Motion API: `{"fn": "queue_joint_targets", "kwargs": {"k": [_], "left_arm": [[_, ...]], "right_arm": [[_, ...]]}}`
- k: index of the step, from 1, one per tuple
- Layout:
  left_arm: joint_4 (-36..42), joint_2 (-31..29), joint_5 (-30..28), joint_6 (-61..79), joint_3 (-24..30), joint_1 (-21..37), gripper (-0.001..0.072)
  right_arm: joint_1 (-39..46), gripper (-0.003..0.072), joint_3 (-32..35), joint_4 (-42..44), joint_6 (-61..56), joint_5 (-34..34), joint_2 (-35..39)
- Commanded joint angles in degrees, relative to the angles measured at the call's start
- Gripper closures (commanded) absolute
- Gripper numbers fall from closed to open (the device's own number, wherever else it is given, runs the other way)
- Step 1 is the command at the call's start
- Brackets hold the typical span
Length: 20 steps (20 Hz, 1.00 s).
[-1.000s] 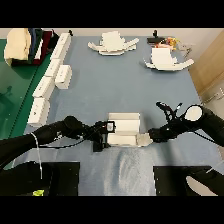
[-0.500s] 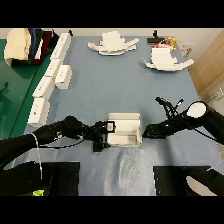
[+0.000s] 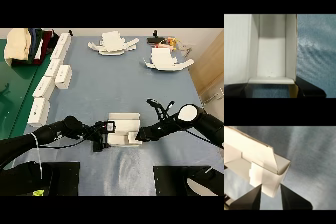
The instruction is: Fold the box.
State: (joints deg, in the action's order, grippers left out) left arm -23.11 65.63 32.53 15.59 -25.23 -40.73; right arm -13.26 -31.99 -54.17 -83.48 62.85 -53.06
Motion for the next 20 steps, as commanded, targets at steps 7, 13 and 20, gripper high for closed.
{"fn": "queue_joint_targets", "kwargs": {"k": [7,13,20], "left_arm": [[0.0,0.0,0.0,0.0,-0.1,0.0,0.0406],[0.0,0.0,0.0,0.0,-0.1,0.0,0.0406],[0.0,0.0,0.0,0.0,-0.1,0.0,0.0406]], "right_arm": [[-16.0,0.0307,-5.6,-22.9,-26.3,-4.4,-2.0],[-22.5,0.0307,-10.8,-32.2,-40.1,0.2,-8.9],[-27.2,0.0307,-15.7,-35.6,-53.8,3.6,-16.7]]}}
